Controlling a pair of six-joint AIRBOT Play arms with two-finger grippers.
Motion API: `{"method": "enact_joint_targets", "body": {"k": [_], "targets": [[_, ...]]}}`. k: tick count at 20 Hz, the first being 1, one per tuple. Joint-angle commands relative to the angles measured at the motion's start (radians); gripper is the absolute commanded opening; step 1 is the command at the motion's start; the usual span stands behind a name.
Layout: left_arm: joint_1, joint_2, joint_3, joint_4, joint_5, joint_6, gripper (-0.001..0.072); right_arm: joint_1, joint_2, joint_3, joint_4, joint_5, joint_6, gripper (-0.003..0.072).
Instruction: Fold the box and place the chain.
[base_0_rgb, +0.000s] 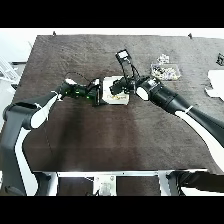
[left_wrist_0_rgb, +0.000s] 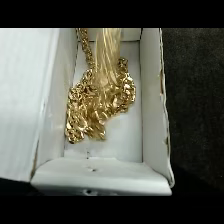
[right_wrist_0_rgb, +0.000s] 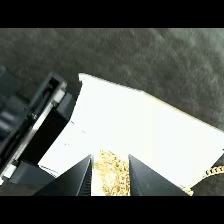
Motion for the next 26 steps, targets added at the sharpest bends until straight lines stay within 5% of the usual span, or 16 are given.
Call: {"method": "enact_joint_targets", "body": {"k": [1,7,13,19,26], "targets": [[0.0,-0.001,0.0,0.0,0.0,0.0,0.0538,-0.017,-0.007,-0.005,-0.018,-0.002,-0.001,0.0284],[0.0,-0.001,0.0,0.0,0.0,0.0,0.0537,-0.258,0.013,-0.033,-0.024,0.064,0.0,0.0284],[0.0,-0.001,0.0,0.0,0.0,0.0,0.0537,-0.576,-0.082,-0.073,0.185,-0.145,0.104,0.0307],[0.0,-0.001,0.0,0.0,0.0,0.0,0.0537,-0.585,-0.212,-0.014,0.232,-0.223,0.103,0.0319],[0.0,-0.001,0.0,0.0,0.0,0.0,0.0537,-0.558,-0.307,0.087,0.555,-0.193,-0.18,0.0376]]}}
